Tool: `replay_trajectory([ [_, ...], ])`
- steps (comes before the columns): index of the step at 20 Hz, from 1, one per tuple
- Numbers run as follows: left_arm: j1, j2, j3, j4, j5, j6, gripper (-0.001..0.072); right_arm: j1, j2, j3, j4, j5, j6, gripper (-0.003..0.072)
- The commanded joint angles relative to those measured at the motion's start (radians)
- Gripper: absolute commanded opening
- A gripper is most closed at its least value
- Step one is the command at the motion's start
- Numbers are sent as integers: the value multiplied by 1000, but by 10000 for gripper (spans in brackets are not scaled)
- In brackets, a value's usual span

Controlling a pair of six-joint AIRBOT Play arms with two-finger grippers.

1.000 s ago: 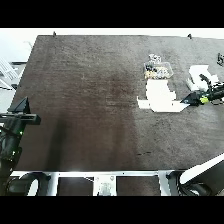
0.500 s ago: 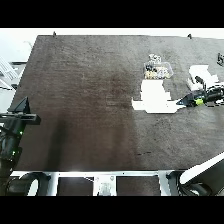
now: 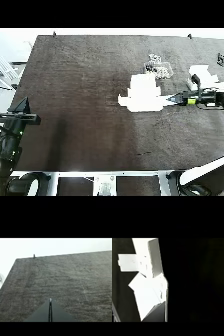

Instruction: Fold the box and place the chain.

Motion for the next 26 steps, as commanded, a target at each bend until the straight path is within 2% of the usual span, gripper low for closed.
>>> replay_trajectory([
  [1, 1, 0, 0, 0, 0, 0, 20, 111, 61, -134, 153, -72, -60, 9],
  [4, 1, 0, 0, 0, 0, 0, 20, 244, 63, -138, 159, -174, -59, 8],
  [9, 1, 0, 0, 0, 0, 0, 20, 428, 63, -138, 266, -395, -51, 7],
  [14, 1, 0, 0, 0, 0, 0, 20, 531, 61, -132, 262, -549, -36, 7],
  [19, 1, 0, 0, 0, -1, 0, 20, 513, 57, -82, 171, -555, 29, 7],
  [23, 1, 0, 0, 0, -13, -1, 20, 515, 56, -72, 156, -554, 40, 8],
  [24, 1, 0, 0, 1, -28, 1, 66, 516, 56, -72, 151, -554, 39, 7],
  [25, 1, 0, 0, 1, -47, 9, 472, 516, 56, -72, 150, -554, 39, 8],
  [26, 1, 0, 0, 0, -52, 8, 704, 516, 56, -72, 149, -554, 39, 8],
])
